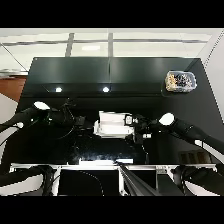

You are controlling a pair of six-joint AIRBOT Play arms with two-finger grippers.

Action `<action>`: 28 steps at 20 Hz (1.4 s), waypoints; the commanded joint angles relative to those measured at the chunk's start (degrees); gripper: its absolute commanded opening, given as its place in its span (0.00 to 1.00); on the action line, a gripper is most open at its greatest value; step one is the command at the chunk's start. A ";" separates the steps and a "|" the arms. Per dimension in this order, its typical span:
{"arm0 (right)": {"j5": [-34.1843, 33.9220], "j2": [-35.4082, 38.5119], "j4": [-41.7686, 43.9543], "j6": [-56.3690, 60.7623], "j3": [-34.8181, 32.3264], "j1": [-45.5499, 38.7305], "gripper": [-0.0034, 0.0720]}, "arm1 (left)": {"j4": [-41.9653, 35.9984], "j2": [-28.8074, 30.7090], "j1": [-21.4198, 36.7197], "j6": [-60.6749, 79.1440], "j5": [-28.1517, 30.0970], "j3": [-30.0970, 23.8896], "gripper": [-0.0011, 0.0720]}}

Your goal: Fold the box and place the chain.

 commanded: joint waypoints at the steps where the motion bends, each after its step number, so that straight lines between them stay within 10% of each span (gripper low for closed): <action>1: 0.02 -0.04 0.02 0.02 -0.02 0.07 0.66 | -0.39 0.07 -1.53 0.83 -4.02 1.62 0.97; 13: 0.00 -0.04 0.02 0.02 -0.02 0.07 0.66 | -0.83 5.33 -2.91 -3.19 -5.44 2.38 0.97; 28: -0.02 -0.04 0.00 0.00 -0.02 0.07 0.66 | 4.11 5.29 -16.55 -15.32 11.78 2.38 0.96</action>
